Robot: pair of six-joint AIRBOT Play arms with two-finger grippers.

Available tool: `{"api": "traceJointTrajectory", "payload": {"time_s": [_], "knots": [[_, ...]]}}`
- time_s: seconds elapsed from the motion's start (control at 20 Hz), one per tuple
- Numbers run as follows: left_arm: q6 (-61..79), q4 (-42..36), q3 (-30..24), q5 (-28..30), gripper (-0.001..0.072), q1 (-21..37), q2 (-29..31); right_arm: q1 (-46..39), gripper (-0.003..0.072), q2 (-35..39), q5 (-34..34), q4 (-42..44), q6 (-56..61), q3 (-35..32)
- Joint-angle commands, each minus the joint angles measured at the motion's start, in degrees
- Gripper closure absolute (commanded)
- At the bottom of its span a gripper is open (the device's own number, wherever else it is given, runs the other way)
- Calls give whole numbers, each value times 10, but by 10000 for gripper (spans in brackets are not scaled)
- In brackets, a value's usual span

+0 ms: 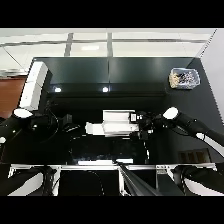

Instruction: Fold the box and place the chain.

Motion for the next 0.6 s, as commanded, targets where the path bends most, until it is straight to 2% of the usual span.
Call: {"api": "traceJointTrajectory", "payload": {"time_s": [0.0, 0.25, 0.55], "knots": [[14, -33, -4, 0, 685, -5, -42, 0, 458, 0, 0, 0, 0, 0], [19, -65, -3, 63, 685, -76, -58, 0, 458, 0, 0, 0, 0, 0], [24, -80, -3, 79, 685, -132, -73, 0, 458, 0, 0, 0, 0, 0]]}}
